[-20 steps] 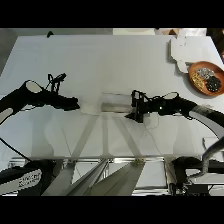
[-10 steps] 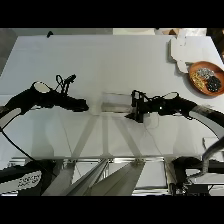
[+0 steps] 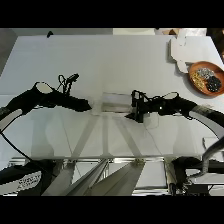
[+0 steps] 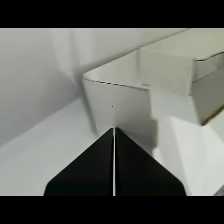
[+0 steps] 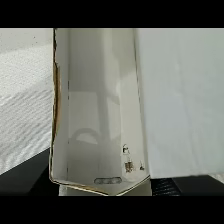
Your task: Fold the box and place the chain.
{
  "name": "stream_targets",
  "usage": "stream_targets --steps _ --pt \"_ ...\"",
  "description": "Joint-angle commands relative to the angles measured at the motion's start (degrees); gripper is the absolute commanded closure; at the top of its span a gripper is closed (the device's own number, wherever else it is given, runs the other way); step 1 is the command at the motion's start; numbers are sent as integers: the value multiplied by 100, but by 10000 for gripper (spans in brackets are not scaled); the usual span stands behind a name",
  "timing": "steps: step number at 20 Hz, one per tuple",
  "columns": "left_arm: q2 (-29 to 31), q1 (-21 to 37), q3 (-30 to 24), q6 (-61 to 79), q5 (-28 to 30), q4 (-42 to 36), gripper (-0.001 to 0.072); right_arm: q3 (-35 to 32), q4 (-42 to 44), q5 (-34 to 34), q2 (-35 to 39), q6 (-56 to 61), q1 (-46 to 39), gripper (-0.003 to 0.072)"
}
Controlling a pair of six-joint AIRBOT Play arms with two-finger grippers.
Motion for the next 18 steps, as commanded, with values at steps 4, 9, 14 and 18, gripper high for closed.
stream_targets --steps 4,9,14,18 --pt "33 68 -2 -389 125 726 706 4 2 4 4 0 4 325" --pt "-229 -57 -2 -382 271 540 706 4 2 2 4 0 4 325" --pt "-243 -144 -2 -4 76 -219 707 4 2 4 4 0 4 325" --pt "-232 -144 -2 155 -92 -544 706 4 2 4 4 0 4 325"
